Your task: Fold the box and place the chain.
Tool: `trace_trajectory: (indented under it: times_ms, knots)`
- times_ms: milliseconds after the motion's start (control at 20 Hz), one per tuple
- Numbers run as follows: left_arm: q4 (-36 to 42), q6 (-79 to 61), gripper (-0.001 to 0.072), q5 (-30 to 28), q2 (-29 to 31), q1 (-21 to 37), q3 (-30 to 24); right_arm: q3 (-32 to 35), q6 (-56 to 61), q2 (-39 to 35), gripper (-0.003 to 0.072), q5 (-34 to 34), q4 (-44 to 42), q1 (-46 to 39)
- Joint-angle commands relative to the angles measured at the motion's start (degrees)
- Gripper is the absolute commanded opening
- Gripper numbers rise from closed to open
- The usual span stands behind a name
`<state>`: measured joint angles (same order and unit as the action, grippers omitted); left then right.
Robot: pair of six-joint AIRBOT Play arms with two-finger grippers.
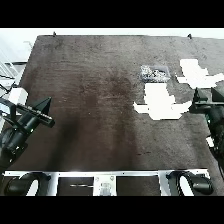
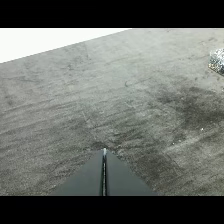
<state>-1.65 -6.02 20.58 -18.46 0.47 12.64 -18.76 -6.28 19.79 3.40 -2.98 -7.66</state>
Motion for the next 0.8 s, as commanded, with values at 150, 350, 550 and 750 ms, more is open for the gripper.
trace_trajectory:
  times_ms: [150,350,550,750]
  knots:
    - [0.0,0.0,0.002,0.0,0.0,0.0,0.0,-14.8,10.3,27.8,0.0522,10.4,1.0,-10.3]
    - [0.0,0.0,0.002,0.0,0.0,0.0,0.0,-29.3,41.0,48.3,0.0576,45.7,31.8,-29.5]
    - [0.0,0.0,0.002,0.0,0.0,0.0,0.0,-46.3,49.5,60.9,0.0579,66.1,44.1,-40.7]
    - [0.0,0.0,0.002,0.0,0.1,0.0,0.0,-60.9,53.3,69.9,0.0579,72.9,52.3,-41.3]
